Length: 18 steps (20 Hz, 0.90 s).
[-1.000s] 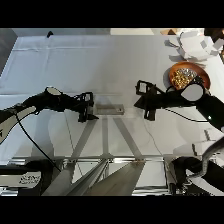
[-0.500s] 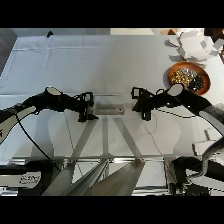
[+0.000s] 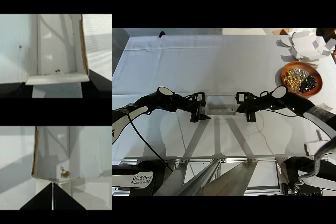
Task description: Fold the box and place the chain.
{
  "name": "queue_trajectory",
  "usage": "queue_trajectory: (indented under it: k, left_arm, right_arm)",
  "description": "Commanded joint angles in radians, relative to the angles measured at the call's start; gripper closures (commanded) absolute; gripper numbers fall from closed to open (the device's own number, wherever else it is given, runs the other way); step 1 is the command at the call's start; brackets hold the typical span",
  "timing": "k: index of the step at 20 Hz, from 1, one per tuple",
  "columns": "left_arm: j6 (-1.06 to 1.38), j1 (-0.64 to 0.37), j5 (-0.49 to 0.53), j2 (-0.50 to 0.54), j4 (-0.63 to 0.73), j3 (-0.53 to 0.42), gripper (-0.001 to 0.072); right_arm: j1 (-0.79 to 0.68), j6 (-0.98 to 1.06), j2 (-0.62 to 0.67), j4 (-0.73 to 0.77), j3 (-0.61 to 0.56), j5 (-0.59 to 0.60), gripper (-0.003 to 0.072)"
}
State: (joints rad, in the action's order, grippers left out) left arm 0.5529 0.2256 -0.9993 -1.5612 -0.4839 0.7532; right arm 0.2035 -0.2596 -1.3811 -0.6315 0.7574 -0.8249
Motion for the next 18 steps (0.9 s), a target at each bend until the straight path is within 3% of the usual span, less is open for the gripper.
queue_trajectory:
  k: [1,6,7,9,10,12,13,14,15,18]
  left_arm:
    - [0.0,0.0,0.0,0.0,0.0,0.0,0.038]
    - [0.0,0.0,0.0,0.0,0.0,0.0,0.038]
    - [0.0,0.0,0.0,0.0,0.0,0.0,0.038]
    - [0.0,0.0,0.0,0.0,0.0,0.0,0.038]
    - [0.0,0.0,0.0,0.0,0.0,0.0,0.038]
    - [0.0,0.0,0.0,0.0,0.0,0.0,0.038]
    - [0.0,0.0,0.0,0.0,0.0,0.0,0.038]
    - [0.0,0.0,0.0,0.0,0.0,0.0,0.038]
    - [0.0,0.0,0.001,0.0,0.0,0.0,0.038]
    - [0.0,0.0,0.0,0.0,0.0,0.0,0.038]
  right_arm:
    - [0.03,-0.008,-0.001,0.012,0.0,0.015,0.0676]
    - [0.047,-0.008,-0.001,0.022,0.0,0.014,0.0667]
    - [0.047,-0.007,-0.001,0.032,0.0,0.015,0.0591]
    - [0.047,-0.007,-0.001,0.046,0.0,0.014,0.0365]
    - [0.047,-0.007,-0.001,0.055,0.0,0.014,0.0347]
    - [0.047,-0.007,-0.001,0.066,0.0,0.014,0.0353]
    - [0.047,-0.007,-0.001,0.066,0.0,0.013,0.0411]
    - [0.047,-0.007,-0.001,0.064,0.0,0.004,0.0619]
    - [0.047,-0.007,-0.001,0.066,0.0,-0.001,0.0677]
    - [0.046,-0.003,0.011,0.065,0.0,-0.001,0.0677]
